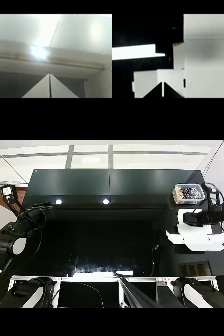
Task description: Fold the box and place the chain.
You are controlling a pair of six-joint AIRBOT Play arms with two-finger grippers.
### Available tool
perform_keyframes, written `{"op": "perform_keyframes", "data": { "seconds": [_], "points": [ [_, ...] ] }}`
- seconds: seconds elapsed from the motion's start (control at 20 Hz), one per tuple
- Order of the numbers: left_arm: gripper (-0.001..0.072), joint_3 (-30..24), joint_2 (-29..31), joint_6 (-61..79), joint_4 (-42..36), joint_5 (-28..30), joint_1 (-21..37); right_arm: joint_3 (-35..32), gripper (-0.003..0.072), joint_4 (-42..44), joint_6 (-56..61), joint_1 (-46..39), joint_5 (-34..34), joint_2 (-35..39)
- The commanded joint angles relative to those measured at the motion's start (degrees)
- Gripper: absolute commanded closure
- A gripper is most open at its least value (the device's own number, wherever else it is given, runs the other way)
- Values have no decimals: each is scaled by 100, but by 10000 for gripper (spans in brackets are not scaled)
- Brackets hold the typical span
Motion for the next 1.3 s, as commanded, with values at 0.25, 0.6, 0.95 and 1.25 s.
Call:
{"op": "perform_keyframes", "data": {
  "seconds": [0.25,0.6,0.95,1.25],
  "points": [
    [675,4,-4,-24,-907,271,-13,0,-33,-564,658,-33,-1438,-4],
    [672,4,4,-24,-1043,-962,-11,0,-32,-1703,1458,-2505,-1930,-4],
    [8,4,-37,-17,-999,-1338,-2,2,-29,-885,1467,-5121,-2594,-286],
    [9,4,-61,4,-999,-1499,-13,415,-30,2844,-2079,-6546,-1329,-1705]
  ]
}}
